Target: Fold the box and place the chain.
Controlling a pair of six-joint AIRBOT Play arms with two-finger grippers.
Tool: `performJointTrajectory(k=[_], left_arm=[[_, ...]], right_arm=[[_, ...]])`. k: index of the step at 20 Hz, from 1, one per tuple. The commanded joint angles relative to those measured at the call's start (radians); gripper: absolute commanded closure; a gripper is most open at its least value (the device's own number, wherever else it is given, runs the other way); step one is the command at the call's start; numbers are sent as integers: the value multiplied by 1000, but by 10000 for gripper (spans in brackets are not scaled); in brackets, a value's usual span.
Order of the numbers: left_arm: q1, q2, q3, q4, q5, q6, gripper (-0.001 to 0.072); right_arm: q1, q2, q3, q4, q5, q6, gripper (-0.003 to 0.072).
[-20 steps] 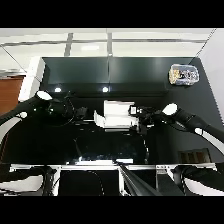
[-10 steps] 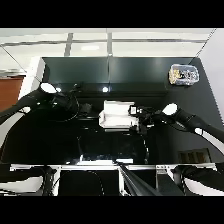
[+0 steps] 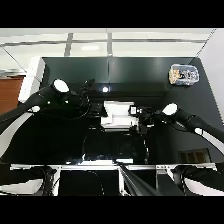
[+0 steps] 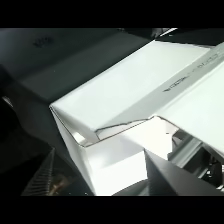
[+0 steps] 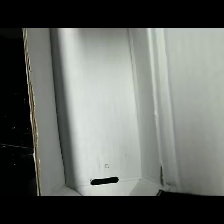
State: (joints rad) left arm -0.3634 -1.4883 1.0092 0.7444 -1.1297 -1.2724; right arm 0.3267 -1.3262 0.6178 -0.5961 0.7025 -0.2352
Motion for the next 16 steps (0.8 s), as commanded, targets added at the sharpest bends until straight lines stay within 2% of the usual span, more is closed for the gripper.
performJointTrajectory(k=[1,4,8,16], left_arm=[[-13,0,6,3,-34,-53,225],[-22,0,6,7,-22,-91,226],[-71,0,7,12,67,-115,226],[-152,0,7,157,121,-288,226]], right_arm=[[0,0,0,0,0,0,221],[0,0,0,0,0,0,221],[0,0,0,0,0,0,220],[0,0,0,0,0,0,221]])
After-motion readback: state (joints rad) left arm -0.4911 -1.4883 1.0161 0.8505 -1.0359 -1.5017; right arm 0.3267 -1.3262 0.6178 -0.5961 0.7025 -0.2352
